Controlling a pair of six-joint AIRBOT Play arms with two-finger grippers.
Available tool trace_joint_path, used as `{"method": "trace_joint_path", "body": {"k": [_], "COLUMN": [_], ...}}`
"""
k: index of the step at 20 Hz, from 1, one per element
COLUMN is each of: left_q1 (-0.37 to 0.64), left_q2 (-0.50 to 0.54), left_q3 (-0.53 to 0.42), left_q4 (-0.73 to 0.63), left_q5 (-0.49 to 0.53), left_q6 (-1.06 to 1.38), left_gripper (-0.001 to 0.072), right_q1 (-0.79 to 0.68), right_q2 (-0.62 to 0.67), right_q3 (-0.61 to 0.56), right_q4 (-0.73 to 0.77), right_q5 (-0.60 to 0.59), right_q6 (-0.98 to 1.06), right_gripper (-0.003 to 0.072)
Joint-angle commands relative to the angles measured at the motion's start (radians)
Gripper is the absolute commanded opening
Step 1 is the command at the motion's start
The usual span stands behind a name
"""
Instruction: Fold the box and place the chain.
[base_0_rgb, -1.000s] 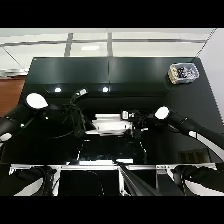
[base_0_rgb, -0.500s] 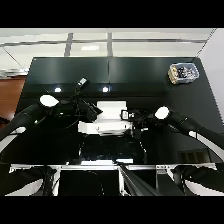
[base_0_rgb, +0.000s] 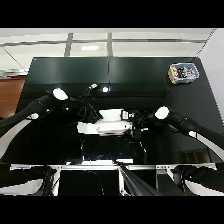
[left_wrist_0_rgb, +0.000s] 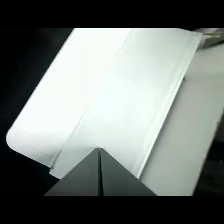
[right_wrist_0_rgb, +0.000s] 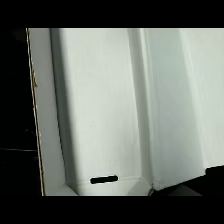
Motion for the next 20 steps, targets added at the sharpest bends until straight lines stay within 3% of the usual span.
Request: {"method": "trace_joint_path", "body": {"k": [1,3,6,9,10,11,12,13,18,20], "left_q1": [0.0,0.013,0.095,0.19,0.198,0.197,0.188,0.177,0.055,0.019], "left_q2": [0.058,0.16,0.311,0.407,0.408,0.404,0.4,0.395,0.393,0.386], "left_q3": [0.058,0.035,-0.089,-0.239,-0.275,-0.303,-0.322,-0.324,-0.322,-0.319], "left_q4": [0.134,0.229,0.208,0.01,0.008,0.046,0.078,0.101,0.202,0.205], "left_q5": [-0.101,-0.097,-0.056,-0.061,-0.08,-0.077,-0.061,-0.047,0.224,0.258], "left_q6": [-0.079,-0.145,-0.14,0.105,0.206,0.294,0.446,0.515,0.606,0.587], "left_gripper": [0.0022,0.0022,0.0024,0.0028,0.0084,0.0331,0.0629,0.0713,0.0712,0.0709], "right_q1": [0.0,0.0,0.0,0.0,0.0,0.0,0.0,0.0,0.0,0.0], "right_q2": [-0.001,-0.001,-0.001,-0.001,-0.001,-0.001,-0.001,-0.001,-0.001,-0.001], "right_q3": [0.0,0.0,0.0,0.0,0.0,0.0,0.0,0.0,0.0,0.0], "right_q4": [0.001,0.001,0.001,0.0,0.001,0.001,0.0,0.0,0.001,0.0], "right_q5": [-0.001,-0.001,-0.001,-0.001,-0.001,-0.001,-0.001,-0.001,-0.001,-0.001], "right_q6": [0.002,0.002,0.002,0.002,0.002,0.002,0.002,0.002,0.002,0.002], "right_gripper": [0.0229,0.0229,0.0229,0.0229,0.0229,0.0229,0.0229,0.0229,0.0229,0.0229]}}
